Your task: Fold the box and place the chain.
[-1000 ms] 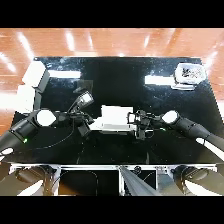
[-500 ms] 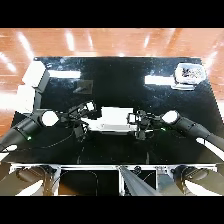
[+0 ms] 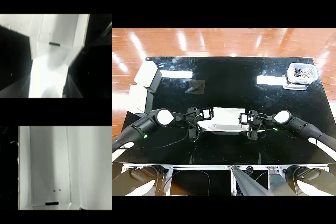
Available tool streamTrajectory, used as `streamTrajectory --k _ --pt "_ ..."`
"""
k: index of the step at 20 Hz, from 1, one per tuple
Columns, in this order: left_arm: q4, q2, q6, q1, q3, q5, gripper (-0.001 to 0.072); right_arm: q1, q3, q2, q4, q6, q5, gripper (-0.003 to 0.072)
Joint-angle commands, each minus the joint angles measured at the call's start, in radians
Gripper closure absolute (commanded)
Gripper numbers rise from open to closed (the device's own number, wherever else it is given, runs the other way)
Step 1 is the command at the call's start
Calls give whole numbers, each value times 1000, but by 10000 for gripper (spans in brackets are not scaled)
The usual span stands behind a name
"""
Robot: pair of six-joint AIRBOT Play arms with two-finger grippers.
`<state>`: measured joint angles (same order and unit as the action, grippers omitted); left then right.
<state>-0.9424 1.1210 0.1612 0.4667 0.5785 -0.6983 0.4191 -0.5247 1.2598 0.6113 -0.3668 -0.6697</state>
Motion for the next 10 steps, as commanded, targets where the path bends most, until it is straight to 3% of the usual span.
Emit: streamTrajectory --k 1,3,10 --pt "137 60 -106 0 0 13 150 1 0 -1 0 0 0 61" --pt "172 75 -121 0 0 43 93 1 0 -1 0 0 0 61" --pt "206 117 -136 2 1 70 93 1 0 -1 0 0 0 61"
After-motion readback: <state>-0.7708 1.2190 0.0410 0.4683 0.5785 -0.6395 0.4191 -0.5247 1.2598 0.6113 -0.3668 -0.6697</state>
